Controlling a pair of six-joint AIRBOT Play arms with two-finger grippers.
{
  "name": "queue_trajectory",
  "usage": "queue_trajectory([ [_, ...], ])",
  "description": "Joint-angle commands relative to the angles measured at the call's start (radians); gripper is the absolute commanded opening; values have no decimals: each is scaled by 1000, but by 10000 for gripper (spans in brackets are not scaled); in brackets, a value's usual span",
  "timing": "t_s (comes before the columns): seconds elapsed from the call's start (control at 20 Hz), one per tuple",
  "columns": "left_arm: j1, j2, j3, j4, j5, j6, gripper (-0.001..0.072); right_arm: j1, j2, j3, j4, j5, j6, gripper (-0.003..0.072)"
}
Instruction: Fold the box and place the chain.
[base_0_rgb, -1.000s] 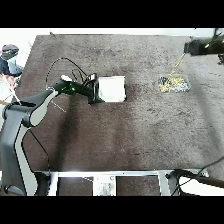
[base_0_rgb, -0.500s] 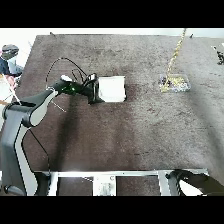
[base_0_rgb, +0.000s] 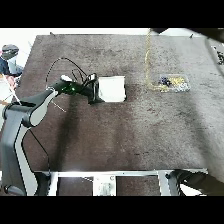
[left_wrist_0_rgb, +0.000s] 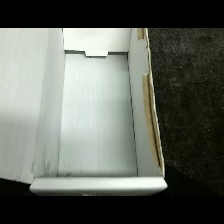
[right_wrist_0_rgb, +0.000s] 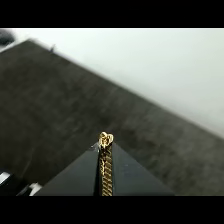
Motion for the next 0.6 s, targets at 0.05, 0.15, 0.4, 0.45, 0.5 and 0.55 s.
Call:
queue_trajectory([
  [0.05,0,0,0,0,0,0,410,61,-137,-1,50,87,0,10],
  [0.15,0,0,0,0,0,0,410,74,-193,-3,66,124,0,10],
  [0.4,0,0,0,0,0,0,410,76,-302,-115,156,78,1,11],
  [0.45,0,0,0,0,0,0,410,76,-324,-143,158,33,0,11],
  [0.5,0,0,0,0,0,0,410,76,-344,-165,159,-6,0,11],
  [0.55,0,0,0,0,0,0,410,76,-363,-181,159,-32,0,11],
])
